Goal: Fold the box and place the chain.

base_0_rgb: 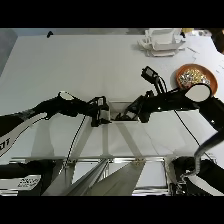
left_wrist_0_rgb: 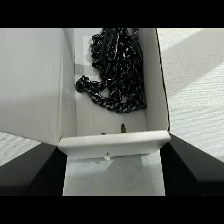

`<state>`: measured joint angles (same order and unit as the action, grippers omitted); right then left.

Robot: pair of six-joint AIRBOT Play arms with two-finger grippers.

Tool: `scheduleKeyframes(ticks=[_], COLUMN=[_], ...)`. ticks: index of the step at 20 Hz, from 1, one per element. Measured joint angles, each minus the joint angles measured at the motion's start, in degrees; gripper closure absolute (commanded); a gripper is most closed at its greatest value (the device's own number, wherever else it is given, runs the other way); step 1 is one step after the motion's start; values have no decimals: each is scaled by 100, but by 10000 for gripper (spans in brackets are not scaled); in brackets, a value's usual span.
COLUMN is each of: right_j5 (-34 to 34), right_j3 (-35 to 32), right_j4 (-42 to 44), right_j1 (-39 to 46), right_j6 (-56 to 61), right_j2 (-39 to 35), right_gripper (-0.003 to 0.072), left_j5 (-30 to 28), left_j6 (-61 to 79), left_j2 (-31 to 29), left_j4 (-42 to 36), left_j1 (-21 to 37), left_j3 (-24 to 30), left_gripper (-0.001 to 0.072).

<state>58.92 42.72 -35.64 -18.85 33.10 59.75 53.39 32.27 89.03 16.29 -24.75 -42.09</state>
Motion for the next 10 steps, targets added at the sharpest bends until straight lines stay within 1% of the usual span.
scheduleKeyframes(ticks=[5, 8, 10], right_j5=[2, -131, -179], right_j3=[0, -2, -2], right_j4=[-223, -551, -748], right_j1=[0, 0, 0], right_j6=[531, 1145, 1502], right_j2=[306, 354, 369], right_gripper=[663, 652, 541], left_j5=[-2, -2, -2], left_j6=[2, 0, 0], left_j2=[0, 0, 0], left_j4=[0, 0, 0], left_j1=[0, 0, 0], left_j3=[0, 0, 0], left_gripper=[568, 568, 568])
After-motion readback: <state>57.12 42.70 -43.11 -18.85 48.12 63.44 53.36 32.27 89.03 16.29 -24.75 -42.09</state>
